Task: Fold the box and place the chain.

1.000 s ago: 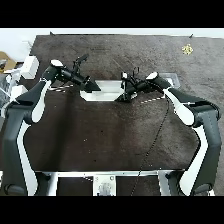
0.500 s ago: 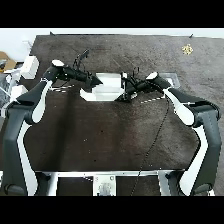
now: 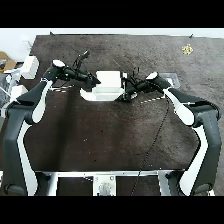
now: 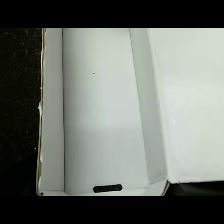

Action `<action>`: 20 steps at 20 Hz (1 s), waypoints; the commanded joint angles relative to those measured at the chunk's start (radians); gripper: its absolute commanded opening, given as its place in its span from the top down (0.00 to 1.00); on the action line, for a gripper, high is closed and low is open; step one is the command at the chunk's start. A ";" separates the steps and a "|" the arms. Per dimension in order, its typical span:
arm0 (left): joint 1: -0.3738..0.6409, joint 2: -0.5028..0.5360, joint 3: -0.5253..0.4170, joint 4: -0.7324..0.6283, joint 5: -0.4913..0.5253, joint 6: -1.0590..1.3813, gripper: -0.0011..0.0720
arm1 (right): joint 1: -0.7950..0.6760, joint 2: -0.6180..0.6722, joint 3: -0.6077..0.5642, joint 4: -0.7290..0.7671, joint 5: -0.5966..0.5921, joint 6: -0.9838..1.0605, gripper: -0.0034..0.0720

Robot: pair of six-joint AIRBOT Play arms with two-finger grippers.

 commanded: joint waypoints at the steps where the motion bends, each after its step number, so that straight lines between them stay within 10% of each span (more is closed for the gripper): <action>1: 0.000 -0.001 0.000 0.057 0.009 -0.011 0.97 | 0.001 0.000 0.000 0.000 0.000 -0.001 0.37; 20: -0.013 0.125 0.001 0.162 0.064 -0.060 0.97 | 0.001 -0.001 0.000 0.000 0.000 -0.001 0.37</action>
